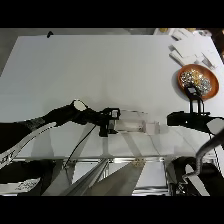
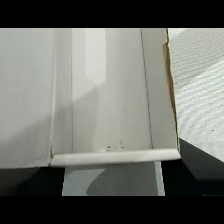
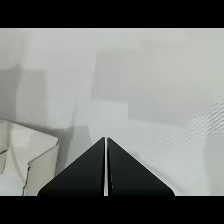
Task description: Fold the box and place the chain.
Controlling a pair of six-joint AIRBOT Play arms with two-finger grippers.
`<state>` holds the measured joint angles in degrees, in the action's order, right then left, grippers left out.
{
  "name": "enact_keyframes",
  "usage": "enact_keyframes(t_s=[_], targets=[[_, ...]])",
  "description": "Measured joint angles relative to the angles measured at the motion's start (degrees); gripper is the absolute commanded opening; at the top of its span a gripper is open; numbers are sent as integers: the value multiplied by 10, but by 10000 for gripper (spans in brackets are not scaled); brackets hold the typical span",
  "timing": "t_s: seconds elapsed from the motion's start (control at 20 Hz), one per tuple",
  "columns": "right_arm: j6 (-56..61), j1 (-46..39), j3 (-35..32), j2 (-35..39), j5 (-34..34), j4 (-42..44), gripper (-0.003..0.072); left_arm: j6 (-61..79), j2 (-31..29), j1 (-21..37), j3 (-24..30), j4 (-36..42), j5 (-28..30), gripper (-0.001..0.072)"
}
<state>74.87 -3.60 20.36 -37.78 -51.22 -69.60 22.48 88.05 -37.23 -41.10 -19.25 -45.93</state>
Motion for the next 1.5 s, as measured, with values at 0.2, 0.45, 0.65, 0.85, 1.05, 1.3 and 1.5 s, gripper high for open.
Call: enact_keyframes(t_s=[0.2, 0.45, 0.65, 0.85, 1.05, 1.3, 1.5], targets=[[29, -25, 0, -78, -38, 45, 13, 0, 0, 0, 0, 0, 0, 271], [-17, -27, 0, -163, -64, 145, 13, 0, 0, 0, 0, 0, 0, 271], [-46, -13, 0, -201, -66, 197, 14, 0, 0, 0, 0, 0, 0, 271], [-92, -8, 0, -210, -86, 252, 36, 0, 0, 0, 0, 0, 0, 271], [-132, -7, 0, -185, -102, 296, 215, 0, 0, 0, 0, 0, 0, 271], [-156, -7, 0, -168, -127, 315, 248, 0, 0, 0, 0, 0, 0, 271], [-163, -7, 0, -165, -144, 321, 260, 0, 0, 0, 0, 0, 0, 271]])
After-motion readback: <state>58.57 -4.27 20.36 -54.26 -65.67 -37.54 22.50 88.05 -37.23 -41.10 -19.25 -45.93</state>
